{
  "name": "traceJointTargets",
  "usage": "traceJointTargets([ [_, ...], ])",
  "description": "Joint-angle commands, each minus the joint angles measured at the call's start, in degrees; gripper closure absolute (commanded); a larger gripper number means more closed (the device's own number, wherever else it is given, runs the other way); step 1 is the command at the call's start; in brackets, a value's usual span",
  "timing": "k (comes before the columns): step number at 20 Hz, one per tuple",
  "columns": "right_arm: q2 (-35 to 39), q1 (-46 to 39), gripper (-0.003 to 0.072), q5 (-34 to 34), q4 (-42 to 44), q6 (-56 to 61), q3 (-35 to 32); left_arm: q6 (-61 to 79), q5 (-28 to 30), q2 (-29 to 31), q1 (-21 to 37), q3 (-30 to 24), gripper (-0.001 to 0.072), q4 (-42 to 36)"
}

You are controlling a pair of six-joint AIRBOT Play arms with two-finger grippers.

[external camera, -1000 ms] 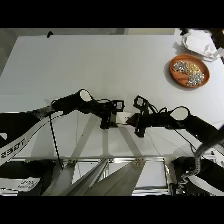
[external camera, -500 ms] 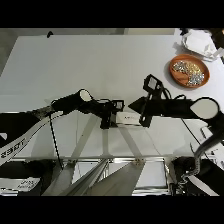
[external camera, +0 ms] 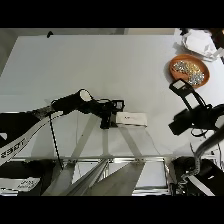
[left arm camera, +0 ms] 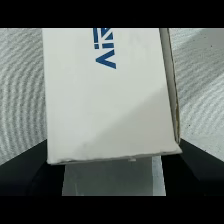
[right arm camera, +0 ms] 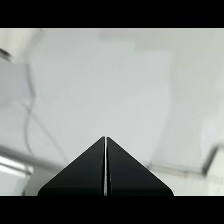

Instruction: Fold the box and place the chain.

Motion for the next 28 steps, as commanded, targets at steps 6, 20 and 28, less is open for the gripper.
traceJointTargets([
  [6,0.4,0.0,0.0671,-0.8,1.5,15.7,-2.1,0.0,0.0,0.0,0.0,0.1,0.0371,0.0],
  [20,0.4,0.0,0.0671,-7.2,1.9,15.6,-2.1,-11.3,7.8,13.0,10.4,0.1,0.0708,2.6],
  [28,0.4,0.0,0.067,-7.6,1.9,15.4,-2.1,-36.9,6.2,13.3,38.0,0.1,0.071,13.8],
])
